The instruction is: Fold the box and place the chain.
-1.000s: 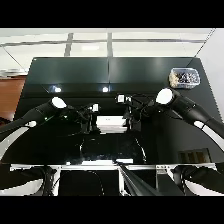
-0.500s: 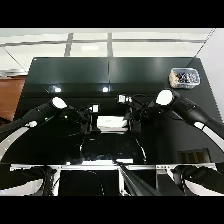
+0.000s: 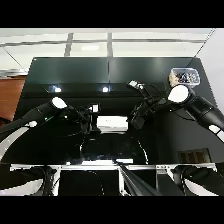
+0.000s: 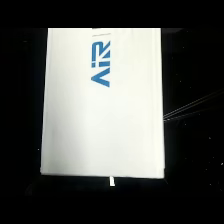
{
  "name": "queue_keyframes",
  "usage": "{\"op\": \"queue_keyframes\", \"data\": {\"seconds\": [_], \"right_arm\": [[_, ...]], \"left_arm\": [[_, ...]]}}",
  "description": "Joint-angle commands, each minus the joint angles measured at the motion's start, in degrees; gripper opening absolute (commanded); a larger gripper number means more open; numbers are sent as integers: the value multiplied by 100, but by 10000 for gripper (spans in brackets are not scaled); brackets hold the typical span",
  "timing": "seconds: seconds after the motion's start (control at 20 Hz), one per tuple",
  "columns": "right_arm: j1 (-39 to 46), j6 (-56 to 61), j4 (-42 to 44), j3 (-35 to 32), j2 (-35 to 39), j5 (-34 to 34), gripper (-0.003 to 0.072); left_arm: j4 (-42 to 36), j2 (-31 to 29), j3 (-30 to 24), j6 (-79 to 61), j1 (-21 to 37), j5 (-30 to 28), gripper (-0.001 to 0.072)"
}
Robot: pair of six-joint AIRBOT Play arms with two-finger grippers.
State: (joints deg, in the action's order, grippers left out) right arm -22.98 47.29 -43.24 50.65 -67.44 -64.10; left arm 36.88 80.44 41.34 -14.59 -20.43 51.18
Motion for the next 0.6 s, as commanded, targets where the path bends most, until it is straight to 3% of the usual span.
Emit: {"op": "queue_keyframes", "data": {"seconds": [0.0,0.2,0.55], "right_arm": [[48,984,1093,-245,-103,-131,5],[37,973,2487,-400,-669,210,7],[35,1010,2319,-400,-1095,664,12]], "left_arm": [[0,0,0,-2,-2,-2,398],[0,0,0,-2,-2,-2,399],[0,0,2,-2,-2,-2,399]]}}
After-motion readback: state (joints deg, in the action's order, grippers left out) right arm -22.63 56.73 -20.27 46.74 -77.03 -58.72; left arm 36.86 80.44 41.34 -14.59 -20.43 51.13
